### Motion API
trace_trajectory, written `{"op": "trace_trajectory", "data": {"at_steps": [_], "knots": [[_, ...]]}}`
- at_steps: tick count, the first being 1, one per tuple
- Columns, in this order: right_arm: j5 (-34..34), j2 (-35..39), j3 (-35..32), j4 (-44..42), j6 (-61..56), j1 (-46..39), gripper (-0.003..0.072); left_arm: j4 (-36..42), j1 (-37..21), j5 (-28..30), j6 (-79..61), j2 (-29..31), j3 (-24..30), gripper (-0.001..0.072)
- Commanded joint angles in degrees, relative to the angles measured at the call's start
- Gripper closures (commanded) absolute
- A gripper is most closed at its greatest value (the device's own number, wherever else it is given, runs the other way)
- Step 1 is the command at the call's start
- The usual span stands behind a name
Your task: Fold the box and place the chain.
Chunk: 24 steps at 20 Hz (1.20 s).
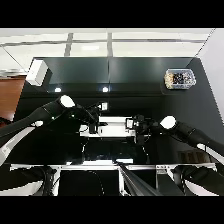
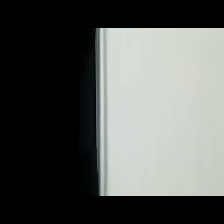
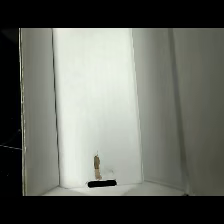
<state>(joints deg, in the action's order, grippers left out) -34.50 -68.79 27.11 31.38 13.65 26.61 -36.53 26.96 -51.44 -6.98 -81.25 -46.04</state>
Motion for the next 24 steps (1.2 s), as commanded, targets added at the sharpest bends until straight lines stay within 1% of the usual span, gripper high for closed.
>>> {"op": "trace_trajectory", "data": {"at_steps": [1,11,19,24], "knots": [[-2.0,0.0,0.0,0.8,0.3,-0.1,-0.0015,-0.4,0.0,0.3,-0.1,0.0,0.0,0.0686],[-1.2,0.0,0.0,0.6,0.0,-0.1,-0.0015,-0.5,0.0,1.7,-0.1,-0.4,0.0,0.0686],[-1.2,0.0,0.0,0.6,0.0,-0.1,-0.0015,-0.5,0.0,1.7,-0.1,-0.6,0.0,0.0686],[0.2,0.0,0.0,0.2,-1.0,-0.1,-0.0015,-0.5,0.0,1.4,-0.1,-0.6,0.0,0.0686]]}}
